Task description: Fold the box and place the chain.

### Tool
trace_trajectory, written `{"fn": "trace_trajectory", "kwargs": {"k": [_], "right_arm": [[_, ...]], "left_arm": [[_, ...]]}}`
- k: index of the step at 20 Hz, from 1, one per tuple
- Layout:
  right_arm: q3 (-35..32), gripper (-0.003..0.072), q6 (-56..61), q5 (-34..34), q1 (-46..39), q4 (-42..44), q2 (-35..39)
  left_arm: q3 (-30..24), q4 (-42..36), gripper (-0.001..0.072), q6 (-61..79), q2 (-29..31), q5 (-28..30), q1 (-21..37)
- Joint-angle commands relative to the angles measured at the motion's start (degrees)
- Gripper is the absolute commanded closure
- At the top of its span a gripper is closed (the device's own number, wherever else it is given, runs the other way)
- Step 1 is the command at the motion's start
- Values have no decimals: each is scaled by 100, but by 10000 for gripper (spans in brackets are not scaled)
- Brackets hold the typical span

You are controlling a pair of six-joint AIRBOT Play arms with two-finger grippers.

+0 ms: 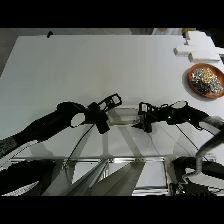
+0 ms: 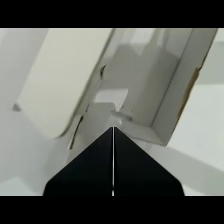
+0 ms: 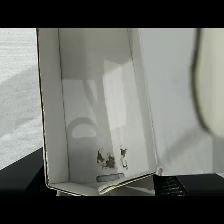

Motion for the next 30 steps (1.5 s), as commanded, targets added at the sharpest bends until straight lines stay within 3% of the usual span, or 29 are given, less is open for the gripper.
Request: {"fn": "trace_trajectory", "kwargs": {"k": [1, 3, 5, 6, 8, 11, 14, 17, 22, 25, 29, 30], "right_arm": [[2, 273, 2, 0, 4, 0, 4], [2, 273, 2, 2, 4, 0, 4], [2, 273, 2, 2, 2, 0, 4], [2, 273, 2, 0, 4, 0, 4], [2, 273, 2, 0, 4, 0, 4], [2, 273, 2, 0, 4, 0, 4], [2, 273, 2, 0, 4, 0, 4], [2, 273, 2, 0, 4, 2, 4], [2, 273, 2, 0, 4, 2, 4], [2, 273, 2, 0, 4, 2, 4], [2, 273, 2, 0, 4, 2, 4], [2, 273, 2, 2, 4, 0, 4]], "left_arm": [[-66, 76, 696, 28, 74, -225, 310], [-66, 72, 689, 575, 142, -302, 455], [-90, 9, 534, 1497, 166, -313, 540], [-131, -79, 493, 2087, 164, -297, 584], [-295, -358, 485, 3211, 162, -243, 658], [-588, -999, 314, 4544, 160, -133, 809], [-599, -1325, 309, 5047, 157, 166, 833], [-599, -1543, 252, 5123, 63, 664, 841], [-599, -1768, 261, 5145, -98, 354, 774], [-601, -1895, 385, 5149, -98, 162, 645], [-599, -2260, 407, 5637, -116, 278, 522], [-599, -2398, 490, 5751, -125, 369, 479]]}}
